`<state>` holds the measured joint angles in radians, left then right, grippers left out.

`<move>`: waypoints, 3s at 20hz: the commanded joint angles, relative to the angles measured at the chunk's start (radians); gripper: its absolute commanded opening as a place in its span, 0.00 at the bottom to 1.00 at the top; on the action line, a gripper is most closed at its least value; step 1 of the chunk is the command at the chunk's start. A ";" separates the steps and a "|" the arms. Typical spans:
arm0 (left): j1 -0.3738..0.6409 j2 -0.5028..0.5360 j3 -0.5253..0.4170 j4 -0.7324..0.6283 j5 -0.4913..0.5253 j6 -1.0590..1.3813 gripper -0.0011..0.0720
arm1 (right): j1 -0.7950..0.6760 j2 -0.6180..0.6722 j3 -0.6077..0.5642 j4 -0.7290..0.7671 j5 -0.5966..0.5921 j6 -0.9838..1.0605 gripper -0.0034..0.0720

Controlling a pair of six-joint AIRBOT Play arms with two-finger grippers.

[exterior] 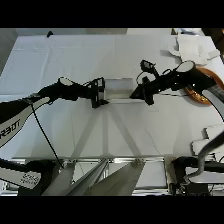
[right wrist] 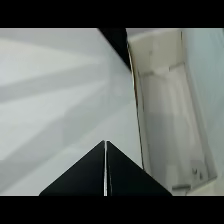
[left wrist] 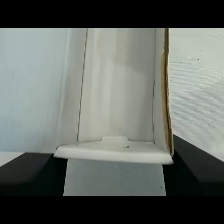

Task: Fold the box and place the chain.

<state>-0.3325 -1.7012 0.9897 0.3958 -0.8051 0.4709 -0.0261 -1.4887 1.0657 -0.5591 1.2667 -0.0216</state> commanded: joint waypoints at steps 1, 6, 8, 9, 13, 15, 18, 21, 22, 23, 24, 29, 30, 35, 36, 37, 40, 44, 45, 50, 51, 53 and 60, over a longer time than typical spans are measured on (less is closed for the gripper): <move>0.000 -0.001 0.000 0.031 0.016 0.000 0.37 | 0.031 0.000 0.000 0.148 -0.146 0.075 0.05; 0.000 -0.001 0.000 0.031 0.016 0.000 0.37 | 0.031 -0.011 0.000 0.263 -0.357 0.130 0.05; 0.000 -0.001 0.000 0.031 0.016 0.000 0.37 | 0.031 -0.032 0.000 0.297 -0.420 0.143 0.05; 0.000 -0.001 0.000 0.031 0.016 0.000 0.37 | 0.030 -0.047 0.000 0.297 -0.442 0.166 0.05; 0.000 -0.001 0.000 0.031 0.016 0.000 0.37 | 0.030 -0.119 0.000 0.311 -0.486 0.180 0.05; 0.000 -0.001 0.000 0.031 0.016 0.000 0.37 | 0.030 -0.134 0.000 0.312 -0.539 0.184 0.05; 0.000 -0.001 0.000 0.032 0.016 0.000 0.37 | 0.030 -0.148 0.000 0.285 -0.549 0.209 0.05; 0.000 -0.001 0.000 0.032 0.016 0.000 0.37 | 0.030 -0.165 0.000 0.220 -0.554 0.260 0.05; 0.000 -0.001 0.000 0.032 0.016 0.000 0.37 | 0.030 -0.172 0.000 0.216 -0.550 0.272 0.05; 0.000 -0.001 0.000 0.031 0.016 0.000 0.37 | 0.030 -0.180 0.000 0.216 -0.547 0.286 0.05; 0.000 -0.001 0.000 0.031 0.015 0.000 0.37 | 0.030 -0.185 0.000 0.216 -0.544 0.287 0.05; 0.000 -0.001 0.000 0.031 0.016 0.000 0.37 | 0.030 -0.186 0.000 0.216 -0.525 0.287 0.05; 0.000 -0.001 0.000 0.031 0.016 0.000 0.37 | 0.030 -0.186 0.000 0.216 -0.513 0.287 0.05; 0.000 -0.001 0.000 0.031 0.016 0.000 0.37 | 0.027 -0.114 0.000 0.207 -0.442 0.277 0.05; 0.000 -0.001 0.000 0.031 0.016 0.000 0.37 | 0.021 -0.085 0.000 0.187 -0.434 0.275 0.05; 0.000 -0.001 0.000 0.031 0.016 0.000 0.37 | 0.008 -0.047 0.000 0.139 -0.420 0.275 0.05; 0.000 -0.001 0.000 0.031 0.016 0.000 0.37 | -0.047 0.061 0.000 -0.100 -0.340 0.275 0.06; 0.000 -0.001 0.000 0.031 0.016 0.000 0.37 | -0.064 0.123 0.000 -0.493 -0.286 0.266 0.31; 0.000 -0.001 0.000 0.031 0.016 0.000 0.37 | -0.060 0.121 0.000 -0.543 -0.265 0.220 0.31; 0.000 -0.001 0.000 0.031 0.016 0.000 0.37 | -0.024 0.111 0.000 -0.550 -0.230 -0.010 0.54; 0.000 -0.001 0.000 0.031 0.016 0.000 0.37 | -0.016 0.111 0.000 -0.549 -0.230 -0.010 0.59; 0.000 -0.001 0.000 0.031 0.016 0.000 0.37 | 0.001 0.108 0.000 -0.517 -0.230 -0.015 0.61; 0.000 -0.001 0.000 0.031 0.016 0.000 0.37 | 0.050 0.032 0.000 -0.406 -0.242 -0.097 0.61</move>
<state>-0.3328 -1.7016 0.9897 0.4271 -0.7895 0.4706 0.0086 -1.4254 1.0657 -1.0145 1.0340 -0.0723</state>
